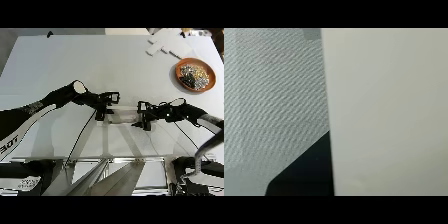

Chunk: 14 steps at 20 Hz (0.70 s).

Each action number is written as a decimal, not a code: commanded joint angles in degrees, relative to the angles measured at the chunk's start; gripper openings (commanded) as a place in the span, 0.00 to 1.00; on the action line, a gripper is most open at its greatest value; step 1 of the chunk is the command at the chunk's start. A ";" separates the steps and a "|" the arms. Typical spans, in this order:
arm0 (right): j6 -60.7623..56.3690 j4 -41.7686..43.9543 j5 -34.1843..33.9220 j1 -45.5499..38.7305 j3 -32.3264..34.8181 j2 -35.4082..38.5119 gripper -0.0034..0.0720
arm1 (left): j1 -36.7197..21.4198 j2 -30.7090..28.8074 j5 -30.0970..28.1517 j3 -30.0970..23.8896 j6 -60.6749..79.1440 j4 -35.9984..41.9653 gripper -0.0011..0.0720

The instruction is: Fold the box and place the chain.

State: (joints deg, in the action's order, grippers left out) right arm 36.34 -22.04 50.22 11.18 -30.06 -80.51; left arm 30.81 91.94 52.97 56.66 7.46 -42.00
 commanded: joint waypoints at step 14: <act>0.00 0.00 0.09 0.07 -0.04 0.02 0.59 | -0.11 -6.38 -0.02 0.00 -1.57 -4.04 0.96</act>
State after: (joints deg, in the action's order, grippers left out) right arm 36.47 -22.24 50.48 11.29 -30.04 -80.53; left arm 30.76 88.60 53.04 56.62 7.22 -43.88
